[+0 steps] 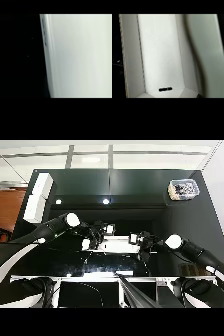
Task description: Fold the box and place the chain.
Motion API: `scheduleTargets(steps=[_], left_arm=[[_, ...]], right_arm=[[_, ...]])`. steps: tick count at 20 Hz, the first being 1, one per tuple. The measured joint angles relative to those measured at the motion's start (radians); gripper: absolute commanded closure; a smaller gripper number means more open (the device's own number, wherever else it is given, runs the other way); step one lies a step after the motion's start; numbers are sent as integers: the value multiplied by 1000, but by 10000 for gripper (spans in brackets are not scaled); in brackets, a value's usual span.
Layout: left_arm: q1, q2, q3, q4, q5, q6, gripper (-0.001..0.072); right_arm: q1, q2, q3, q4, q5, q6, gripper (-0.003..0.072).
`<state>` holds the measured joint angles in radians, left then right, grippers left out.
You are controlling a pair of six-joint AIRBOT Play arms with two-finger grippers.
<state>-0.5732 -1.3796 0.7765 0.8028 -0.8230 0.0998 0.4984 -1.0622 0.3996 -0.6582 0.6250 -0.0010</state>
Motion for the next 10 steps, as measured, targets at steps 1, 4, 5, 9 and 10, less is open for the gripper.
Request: scheduleTargets(steps=[1, 4, 5, 9, 10], left_arm=[[0, 0, 0, 0, 0, 0, 681], [0, 0, 0, 0, 0, 1, 677], [0, 0, 0, 0, 0, 1, 676], [0, -2, 0, 5, -2, 2, 369], [0, -1, 0, 4, -2, 0, 298]], right_arm=[[0, 0, -1, 0, 0, 0, -7], [0, -1, -2, -2, -1, -1, 160], [0, -1, -2, -2, -2, -1, 164], [0, -2, -2, -2, -2, -1, 165], [0, -2, -2, -3, -2, -1, 165]])
